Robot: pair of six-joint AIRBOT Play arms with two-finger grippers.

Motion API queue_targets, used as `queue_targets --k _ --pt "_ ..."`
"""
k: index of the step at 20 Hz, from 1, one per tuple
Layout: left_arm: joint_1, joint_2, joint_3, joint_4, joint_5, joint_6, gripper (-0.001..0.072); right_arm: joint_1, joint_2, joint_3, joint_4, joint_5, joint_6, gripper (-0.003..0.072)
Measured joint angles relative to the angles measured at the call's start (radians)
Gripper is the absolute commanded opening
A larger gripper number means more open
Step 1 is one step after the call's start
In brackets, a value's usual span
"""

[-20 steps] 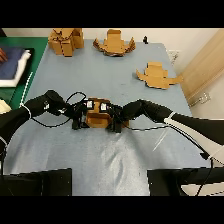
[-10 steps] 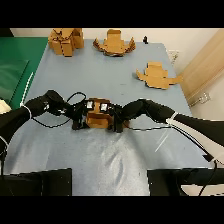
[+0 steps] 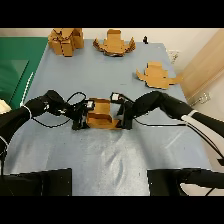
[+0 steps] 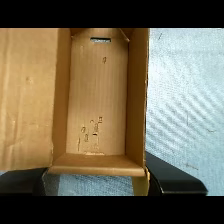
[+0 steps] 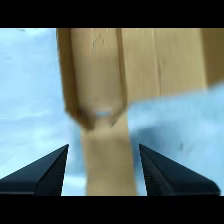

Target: Fold the box.

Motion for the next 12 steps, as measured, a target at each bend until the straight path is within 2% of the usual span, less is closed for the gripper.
queue_targets --k 1,3,6,8,12 --pt "0.0 0.0 0.0 0.0 0.0 -0.002 0.018 -0.018 0.023 0.0 0.027 -0.031 0.037 0.0008" --pt "0.0 0.0 0.0 0.0 0.0 -0.004 0.018 -0.032 0.063 0.001 0.12 -0.06 0.095 0.0006" --pt "0.0 0.0 0.0 0.0 -0.001 -0.005 0.0179 0.006 0.045 0.038 0.221 0.014 0.154 0.0006" --pt "0.0 0.0 0.0 0.0 -0.001 -0.005 0.0179 0.032 -0.032 0.119 0.253 0.051 0.201 0.0006" --pt "0.0 0.0 0.0 0.0 -0.005 -0.005 0.0179 0.034 -0.249 0.353 0.27 0.1 0.32 0.0005"
